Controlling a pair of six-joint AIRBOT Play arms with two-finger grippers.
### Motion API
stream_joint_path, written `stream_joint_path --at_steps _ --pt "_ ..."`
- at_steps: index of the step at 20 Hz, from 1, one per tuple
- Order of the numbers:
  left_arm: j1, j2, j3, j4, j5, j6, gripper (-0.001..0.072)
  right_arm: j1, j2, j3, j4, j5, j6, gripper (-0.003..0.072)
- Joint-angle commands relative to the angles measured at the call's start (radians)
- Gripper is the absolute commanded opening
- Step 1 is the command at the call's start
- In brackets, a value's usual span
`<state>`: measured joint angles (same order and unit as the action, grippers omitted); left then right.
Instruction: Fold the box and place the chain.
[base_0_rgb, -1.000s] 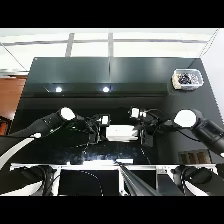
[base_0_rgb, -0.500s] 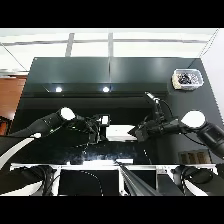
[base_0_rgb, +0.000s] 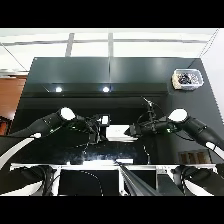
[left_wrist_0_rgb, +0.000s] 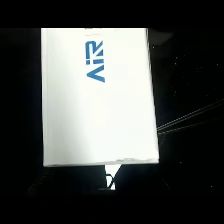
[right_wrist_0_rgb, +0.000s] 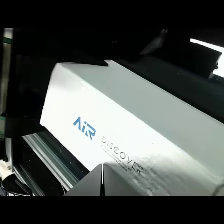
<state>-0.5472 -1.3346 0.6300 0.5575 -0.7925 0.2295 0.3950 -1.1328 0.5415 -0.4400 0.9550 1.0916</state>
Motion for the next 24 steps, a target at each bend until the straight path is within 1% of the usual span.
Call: stream_joint_path --at_steps 1,12,13,14,16,17,18,19,21,22,24 --pt "-0.001 -0.001 0.000 0.000 0.000 0.000 0.0334 0.000 -0.026 -0.001 -0.053 -0.013 0.008 0.0014" --pt "-0.001 -0.001 0.000 0.000 0.000 0.000 0.0334 0.000 -0.025 0.000 -0.047 -0.010 0.008 0.0014" --pt "-0.001 -0.001 0.000 0.000 -0.002 0.000 0.0333 -0.002 -0.022 0.007 -0.047 0.011 0.008 0.0013" --pt "-0.001 -0.001 0.000 0.001 -0.002 0.000 0.0333 -0.010 -0.017 0.021 -0.052 0.059 0.008 0.0013" --pt "-0.001 -0.001 0.000 0.000 0.000 0.000 0.0333 -0.051 0.005 0.068 -0.079 0.204 0.010 0.0013" --pt "-0.001 -0.001 0.000 0.000 0.000 0.000 0.0333 -0.081 0.031 0.094 -0.113 0.266 0.023 0.0013" --pt "-0.001 -0.001 0.000 0.001 -0.001 0.000 0.0333 -0.111 0.065 0.112 -0.158 0.294 0.039 0.0013" --pt "-0.001 -0.001 0.000 0.000 0.000 0.000 0.0333 -0.145 0.111 0.124 -0.231 0.296 0.069 0.0013" --pt "-0.001 -0.001 0.000 0.000 -0.001 0.000 0.0333 -0.211 0.199 0.127 -0.432 0.251 0.151 0.0013" --pt "-0.001 -0.001 0.000 0.000 -0.003 0.000 0.0333 -0.237 0.239 0.127 -0.569 0.217 0.211 0.0013" --pt "-0.001 -0.001 0.000 0.000 -0.003 0.000 0.0334 -0.280 0.287 0.127 -0.773 0.159 0.319 0.0013"
